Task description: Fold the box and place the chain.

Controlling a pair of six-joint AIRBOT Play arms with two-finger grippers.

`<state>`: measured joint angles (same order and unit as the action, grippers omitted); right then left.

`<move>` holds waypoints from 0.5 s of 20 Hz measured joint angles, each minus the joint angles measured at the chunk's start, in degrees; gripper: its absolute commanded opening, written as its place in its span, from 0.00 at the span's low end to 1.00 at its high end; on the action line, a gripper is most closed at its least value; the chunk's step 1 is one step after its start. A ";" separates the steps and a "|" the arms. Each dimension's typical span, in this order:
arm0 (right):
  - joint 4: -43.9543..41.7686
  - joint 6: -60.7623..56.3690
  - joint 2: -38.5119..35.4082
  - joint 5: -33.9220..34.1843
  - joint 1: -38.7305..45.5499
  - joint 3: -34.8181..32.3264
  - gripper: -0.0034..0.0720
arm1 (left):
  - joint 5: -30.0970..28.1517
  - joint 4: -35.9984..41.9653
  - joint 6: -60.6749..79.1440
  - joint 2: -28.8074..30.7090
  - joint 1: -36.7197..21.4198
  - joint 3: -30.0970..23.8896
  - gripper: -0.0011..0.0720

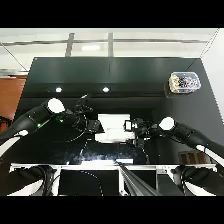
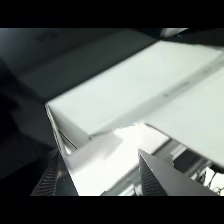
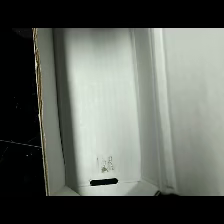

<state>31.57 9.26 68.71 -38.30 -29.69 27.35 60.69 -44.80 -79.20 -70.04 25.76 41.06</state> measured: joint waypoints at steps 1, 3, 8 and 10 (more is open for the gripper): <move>0.00 0.00 0.00 0.00 0.00 0.00 0.30 | 0.52 -0.42 -0.70 0.00 0.15 0.42 0.77; 0.00 0.00 0.00 0.00 0.00 0.00 0.30 | 1.70 -1.49 -2.29 0.00 0.90 0.92 0.77; -0.02 0.02 0.00 0.00 0.00 0.00 0.30 | 0.31 -4.61 -7.45 0.00 4.76 1.49 0.70; 0.00 0.02 0.00 0.00 0.00 0.00 0.30 | -1.22 -6.99 -10.62 -0.04 6.56 1.99 0.70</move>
<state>31.57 9.28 68.71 -38.30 -29.69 27.35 59.46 -51.79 -89.82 -70.08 32.32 43.05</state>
